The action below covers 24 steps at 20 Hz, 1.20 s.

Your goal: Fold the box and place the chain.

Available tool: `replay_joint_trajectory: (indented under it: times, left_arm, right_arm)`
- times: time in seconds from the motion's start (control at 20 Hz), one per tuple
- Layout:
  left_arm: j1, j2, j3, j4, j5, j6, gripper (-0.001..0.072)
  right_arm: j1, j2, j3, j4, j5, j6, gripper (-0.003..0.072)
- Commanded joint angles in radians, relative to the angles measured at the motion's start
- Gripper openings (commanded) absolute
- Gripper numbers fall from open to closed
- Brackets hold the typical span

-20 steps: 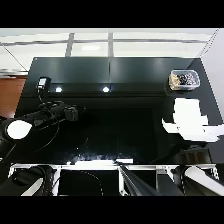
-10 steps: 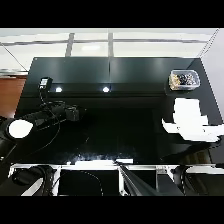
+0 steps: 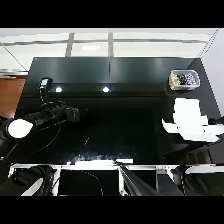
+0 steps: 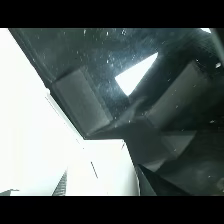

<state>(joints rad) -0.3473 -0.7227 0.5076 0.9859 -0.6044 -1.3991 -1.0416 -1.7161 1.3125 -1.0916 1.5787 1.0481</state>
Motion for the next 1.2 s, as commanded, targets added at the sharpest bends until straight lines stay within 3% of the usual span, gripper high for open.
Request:
replay_joint_trajectory:
  times: [0.0, 0.05, 0.1, 0.15, 0.25, 0.45, 0.75, 0.85, 1.15]
  left_arm:
    - [0.0, -0.001, 0.001, -0.002, -0.018, 0.005, 0.0709]
    - [0.0, -0.001, 0.001, 0.001, -0.02, 0.007, 0.0709]
    - [0.0, -0.001, 0.001, 0.001, -0.021, 0.015, 0.0708]
    - [0.0, -0.001, 0.001, 0.0, -0.021, 0.032, 0.0708]
    - [0.0, -0.001, 0.001, 0.001, -0.021, 0.051, 0.0709]
    - [0.0, -0.001, 0.001, 0.0, -0.021, 0.064, 0.0709]
    - [0.0, -0.001, 0.0, 0.029, -0.005, 0.067, 0.0708]
    - [0.0, -0.001, 0.0, 0.045, 0.021, 0.064, 0.0708]
    - [-0.001, -0.001, 0.0, 0.046, 0.04, 0.069, 0.0708]
  right_arm:
    - [0.039, 0.021, -0.008, -0.09, 0.0, 0.037, 0.0494]
    - [0.038, 0.035, -0.009, -0.097, -0.01, 0.046, 0.0493]
    - [0.038, 0.053, -0.015, -0.096, -0.022, 0.048, 0.0416]
    - [0.038, 0.073, -0.024, -0.098, -0.021, 0.043, 0.0114]
    - [0.039, 0.104, -0.069, -0.089, -0.012, 0.022, 0.0005]
    - [0.073, 0.178, -0.204, -0.05, -0.001, -0.014, 0.0014]
    - [0.27, 0.327, -0.348, 0.274, -0.02, -0.035, 0.0014]
    - [0.394, 0.404, -0.423, 0.334, -0.133, -0.035, 0.0014]
    - [0.834, 0.754, -0.691, 0.565, -0.66, -0.035, 0.0014]
